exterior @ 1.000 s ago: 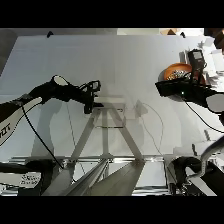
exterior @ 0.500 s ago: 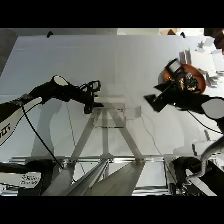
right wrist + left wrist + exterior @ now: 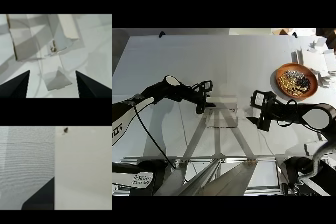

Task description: Fold the box and place the chain.

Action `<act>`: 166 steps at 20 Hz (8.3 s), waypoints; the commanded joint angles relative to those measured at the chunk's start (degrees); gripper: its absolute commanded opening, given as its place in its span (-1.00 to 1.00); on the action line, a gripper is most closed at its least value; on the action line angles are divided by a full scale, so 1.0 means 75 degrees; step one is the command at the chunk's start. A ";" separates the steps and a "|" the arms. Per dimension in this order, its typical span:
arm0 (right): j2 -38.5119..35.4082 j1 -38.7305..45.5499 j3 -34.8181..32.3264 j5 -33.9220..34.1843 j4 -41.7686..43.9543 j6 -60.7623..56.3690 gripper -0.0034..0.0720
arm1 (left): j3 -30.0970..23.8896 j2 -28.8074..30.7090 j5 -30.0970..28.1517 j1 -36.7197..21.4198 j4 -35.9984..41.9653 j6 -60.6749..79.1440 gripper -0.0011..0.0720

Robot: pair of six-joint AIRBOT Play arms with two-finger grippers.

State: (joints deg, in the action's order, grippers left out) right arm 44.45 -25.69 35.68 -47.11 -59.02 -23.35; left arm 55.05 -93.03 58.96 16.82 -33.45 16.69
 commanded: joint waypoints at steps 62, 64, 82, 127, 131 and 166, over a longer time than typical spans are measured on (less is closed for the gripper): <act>0.4167 0.0953 -0.0207 0.0723 0.6091 0.5963 0.96 | -0.0006 -0.0006 0.0000 0.0009 -0.0003 0.0000 -0.96; 0.4403 0.0953 -0.0128 0.0592 0.6000 0.5992 0.96 | -0.0006 -0.0006 0.0003 0.0009 -0.0003 0.0000 -0.96; 0.5409 0.1145 0.0778 -0.0318 0.4835 0.6811 0.93 | -0.0006 -0.0006 0.0003 0.0009 -0.0003 0.0000 -0.96; 0.6076 0.0761 0.1099 -0.0431 0.4928 0.6924 0.24 | -0.0006 -0.0006 -0.0166 -0.0006 -0.0006 -0.0023 -0.96; 0.6076 0.0761 0.1099 -0.0431 0.4928 0.6924 0.24 | -0.0006 0.0012 -0.0160 -0.0017 -0.0003 -0.0023 -0.58; 0.6076 0.0761 0.1099 -0.0431 0.4928 0.6924 0.24 | -0.0017 0.0621 -0.1944 0.0370 -0.0720 -0.6082 -0.96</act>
State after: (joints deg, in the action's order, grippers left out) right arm 90.00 -19.99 43.86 -50.26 -22.04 28.56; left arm 54.94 -85.56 46.65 18.55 -34.81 -23.22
